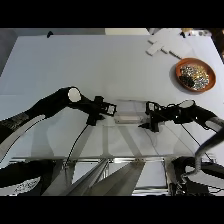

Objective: Fold the box and place the chain.

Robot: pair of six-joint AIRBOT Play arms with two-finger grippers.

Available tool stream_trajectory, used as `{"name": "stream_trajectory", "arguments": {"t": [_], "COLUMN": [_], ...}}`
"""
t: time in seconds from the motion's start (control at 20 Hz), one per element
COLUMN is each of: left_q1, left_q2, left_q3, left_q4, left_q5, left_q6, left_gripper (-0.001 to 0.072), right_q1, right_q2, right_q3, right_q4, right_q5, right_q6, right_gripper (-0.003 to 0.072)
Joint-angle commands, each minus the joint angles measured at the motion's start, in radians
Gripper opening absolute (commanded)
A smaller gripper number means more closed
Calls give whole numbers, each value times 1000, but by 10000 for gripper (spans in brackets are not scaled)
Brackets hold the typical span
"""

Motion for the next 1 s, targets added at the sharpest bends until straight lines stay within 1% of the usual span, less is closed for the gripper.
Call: {"name": "stream_trajectory", "arguments": {"t": [0.0, 0.2, 0.3, 0.6, 0.7, 0.8, 0.85, 0.95], "left_q1": [-8, -38, -53, -82, -82, -82, -82, -83], "left_q2": [-4, -6, -16, -23, -23, -23, -23, -23], "left_q3": [-1, 0, 0, 0, 0, 0, 0, 0], "left_q4": [-2, -76, -101, -108, -108, -109, -119, -163], "left_q5": [60, 104, 105, 24, 23, 71, 98, 132], "left_q6": [77, 130, 138, 136, 136, 136, 137, 136], "left_gripper": [234, 235, 235, 209, 207, 183, 126, 133], "right_q1": [0, 0, 0, 0, 0, 0, 0, 0], "right_q2": [0, 0, 0, 0, 0, 0, 0, 0], "right_q3": [0, 0, 0, 0, 0, 0, 0, 0], "right_q4": [0, 0, 0, 0, 0, 0, 0, 0], "right_q5": [0, 0, 0, 0, 0, 0, 0, 0], "right_q6": [0, 0, 0, 0, 0, 0, 0, 0], "right_gripper": [462, 462, 462, 462, 462, 462, 462, 462]}}
